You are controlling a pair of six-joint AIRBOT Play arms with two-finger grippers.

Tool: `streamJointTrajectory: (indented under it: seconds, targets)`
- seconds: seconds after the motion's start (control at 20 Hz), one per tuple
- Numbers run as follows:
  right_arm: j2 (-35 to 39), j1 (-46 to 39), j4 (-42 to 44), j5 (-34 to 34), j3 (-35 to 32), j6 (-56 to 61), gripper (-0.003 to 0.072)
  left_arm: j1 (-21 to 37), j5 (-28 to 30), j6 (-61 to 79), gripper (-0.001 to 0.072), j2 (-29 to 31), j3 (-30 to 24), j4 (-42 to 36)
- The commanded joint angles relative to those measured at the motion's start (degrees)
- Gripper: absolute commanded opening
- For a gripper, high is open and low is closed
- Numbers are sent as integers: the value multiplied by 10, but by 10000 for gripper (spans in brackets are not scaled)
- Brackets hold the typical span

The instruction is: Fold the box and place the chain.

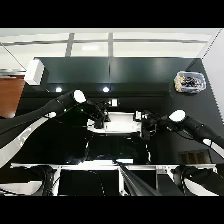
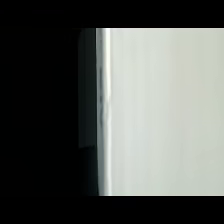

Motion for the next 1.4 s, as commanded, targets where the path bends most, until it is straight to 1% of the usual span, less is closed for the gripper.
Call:
streamJointTrajectory:
  seconds: [0.0,0.4,0.7,0.75,0.8,1.05,1.15,1.2,1.25,1.3,1.35]
  targets:
    - [-10,0,10,-1,-1,-18,697,0,2,0,27,0,1,0]
    - [-13,3,11,-6,-1,-18,696,0,2,0,26,0,1,0]
    - [-14,16,-3,-20,-1,-7,695,0,1,0,27,0,1,0]
    - [-14,16,-3,-22,-1,-6,565,0,1,0,27,0,1,0]
    - [-14,16,-3,-22,-1,-6,482,0,1,0,27,0,1,0]
    - [-14,16,-3,-22,-1,-6,481,1,-3,0,35,5,1,1]
    - [-14,16,-3,-22,-1,-6,480,3,-10,0,239,24,5,5]
    - [-14,16,-3,-22,-1,-6,481,5,-13,0,296,38,8,7]
    - [-14,16,-3,-22,-1,-6,481,7,-19,-1,396,55,11,10]
    - [-14,16,-3,-22,-1,-6,480,11,-31,-3,481,73,14,17]
    - [-14,16,-3,-22,-1,-6,480,15,-37,-29,501,93,14,26]
